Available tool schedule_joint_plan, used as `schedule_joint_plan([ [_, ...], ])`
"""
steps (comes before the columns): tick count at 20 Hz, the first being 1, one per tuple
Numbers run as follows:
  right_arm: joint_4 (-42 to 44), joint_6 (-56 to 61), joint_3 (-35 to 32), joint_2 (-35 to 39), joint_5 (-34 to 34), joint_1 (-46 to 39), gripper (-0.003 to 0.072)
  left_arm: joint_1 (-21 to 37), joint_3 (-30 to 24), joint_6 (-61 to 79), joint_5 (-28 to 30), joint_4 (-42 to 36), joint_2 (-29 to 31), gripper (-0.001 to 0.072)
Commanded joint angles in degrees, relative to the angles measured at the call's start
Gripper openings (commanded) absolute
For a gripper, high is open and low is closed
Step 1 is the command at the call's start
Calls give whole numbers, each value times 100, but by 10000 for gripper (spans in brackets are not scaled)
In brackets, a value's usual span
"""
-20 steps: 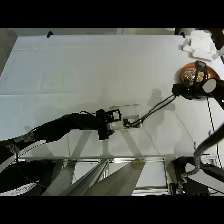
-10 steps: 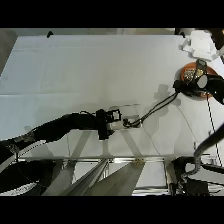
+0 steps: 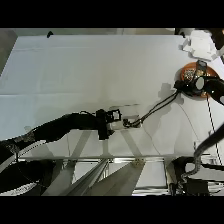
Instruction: Fold the box and place the chain.
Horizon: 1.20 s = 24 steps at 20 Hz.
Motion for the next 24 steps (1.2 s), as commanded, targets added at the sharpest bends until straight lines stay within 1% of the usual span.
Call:
schedule_joint_plan([
  [1,72,39,7,-107,-369,-11,286,0,-2,2,2,0,-2,331],
  [2,70,39,7,-107,-431,-11,184,0,-2,2,0,0,-2,331],
  [4,85,42,7,-107,-503,-11,109,0,-4,0,2,0,-2,331],
  [5,181,46,7,-105,-503,-11,14,0,-2,0,2,0,-2,331],
  [7,568,35,7,-63,-455,-11,13,0,-2,0,0,0,-2,331],
  [9,892,-66,7,136,-391,-9,11,0,-2,0,0,0,-2,331],
  [12,1233,-994,13,793,-149,-7,11,0,-2,0,2,0,-2,331],
  [14,1366,-1486,15,1392,212,11,11,0,-2,2,2,0,-2,331],
  [17,1648,-2225,15,2404,1091,120,12,0,-2,2,0,0,-2,331],
  [20,1657,-2391,15,3213,1873,393,12,0,-2,2,2,0,-2,331],
  [22,1779,-2391,15,3657,2181,699,12,0,-2,2,2,0,-2,331],
  [24,2116,-2424,15,4054,2286,1088,11,0,-2,0,0,0,-2,331],
])
